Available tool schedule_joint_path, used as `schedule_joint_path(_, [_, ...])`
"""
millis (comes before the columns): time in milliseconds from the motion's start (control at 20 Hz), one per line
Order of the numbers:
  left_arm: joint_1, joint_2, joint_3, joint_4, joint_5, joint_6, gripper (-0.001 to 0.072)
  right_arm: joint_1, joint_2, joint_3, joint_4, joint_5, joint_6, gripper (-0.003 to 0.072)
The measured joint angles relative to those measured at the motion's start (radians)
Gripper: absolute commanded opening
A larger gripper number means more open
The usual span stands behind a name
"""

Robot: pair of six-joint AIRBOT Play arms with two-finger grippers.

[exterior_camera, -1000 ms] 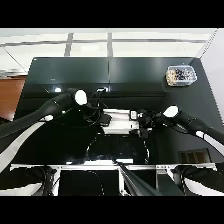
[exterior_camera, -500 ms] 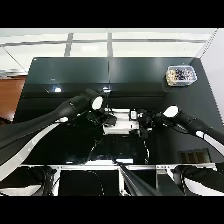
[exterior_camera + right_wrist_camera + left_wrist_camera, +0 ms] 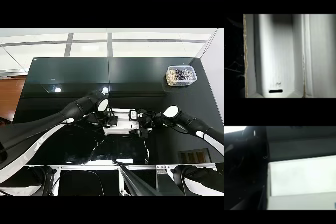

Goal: Fold the box and place the chain.

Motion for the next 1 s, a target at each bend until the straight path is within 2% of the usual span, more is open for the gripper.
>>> schedule_joint_path(150, [-0.015,-0.018,0.024,0.015,-0.009,-0.023,0.0272,0.000,0.000,0.000,0.000,0.000,0.000,0.0156])
schedule_joint_path(200, [-0.018,-0.026,0.034,0.020,-0.013,-0.027,0.0250,0.000,0.000,0.000,0.000,0.000,0.000,0.0156])
schedule_joint_path(300, [-0.023,-0.039,0.050,0.031,-0.036,-0.036,0.0047,0.000,0.000,0.000,0.000,0.000,0.000,0.0156])
schedule_joint_path(400, [-0.026,-0.045,0.058,0.039,-0.036,-0.044,0.0026,0.000,0.000,0.000,0.001,0.001,0.003,0.0156])
schedule_joint_path(450, [-0.027,-0.047,0.061,0.039,-0.039,-0.044,0.0033,0.000,0.000,0.000,0.000,0.001,0.002,0.0156])
schedule_joint_path(500, [-0.027,-0.049,0.063,0.039,-0.041,-0.044,0.0127,0.000,0.000,0.000,0.000,0.001,0.002,0.0156])
schedule_joint_path(550, [-0.028,-0.050,0.064,0.039,-0.042,-0.036,0.0335,0.000,0.000,0.000,0.000,0.001,0.000,0.0156])
schedule_joint_path(600, [-0.029,-0.052,0.064,0.030,-0.041,-0.036,0.0408,0.000,0.000,0.000,-0.001,0.001,-0.001,0.0156])
schedule_joint_path(950, [-0.030,-0.052,0.067,0.044,-0.052,-0.040,0.0399,0.000,0.000,0.000,0.000,0.000,0.000,0.0156])
schedule_joint_path(1000, [-0.029,-0.052,0.067,0.050,-0.052,-0.040,0.0286,0.000,0.000,0.000,0.000,0.000,0.000,0.0156])
